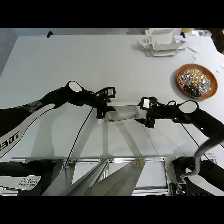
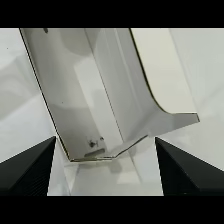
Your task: Fold the box and place the chain.
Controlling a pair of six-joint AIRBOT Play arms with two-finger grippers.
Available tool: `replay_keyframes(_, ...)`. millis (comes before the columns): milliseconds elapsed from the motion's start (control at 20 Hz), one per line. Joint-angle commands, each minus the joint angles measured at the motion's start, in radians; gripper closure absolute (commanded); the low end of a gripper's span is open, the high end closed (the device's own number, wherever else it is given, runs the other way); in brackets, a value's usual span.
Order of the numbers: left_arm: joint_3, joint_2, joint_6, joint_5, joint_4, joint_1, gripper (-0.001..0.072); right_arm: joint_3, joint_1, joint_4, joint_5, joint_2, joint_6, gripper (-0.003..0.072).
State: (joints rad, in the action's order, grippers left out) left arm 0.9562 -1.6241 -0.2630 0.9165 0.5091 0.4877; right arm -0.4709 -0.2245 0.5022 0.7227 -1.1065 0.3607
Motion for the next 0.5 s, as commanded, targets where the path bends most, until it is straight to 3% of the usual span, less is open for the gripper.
replay_keyframes(0,0.000,0.000,0.000,0.000,0.000,0.000,0.0698,-0.001,0.029,-0.142,0.064,-0.076,0.196,0.0000)
replay_keyframes(450,0.000,0.000,0.000,0.000,0.000,0.000,0.0698,-0.001,0.029,-0.166,0.106,-0.188,0.212,0.0022)
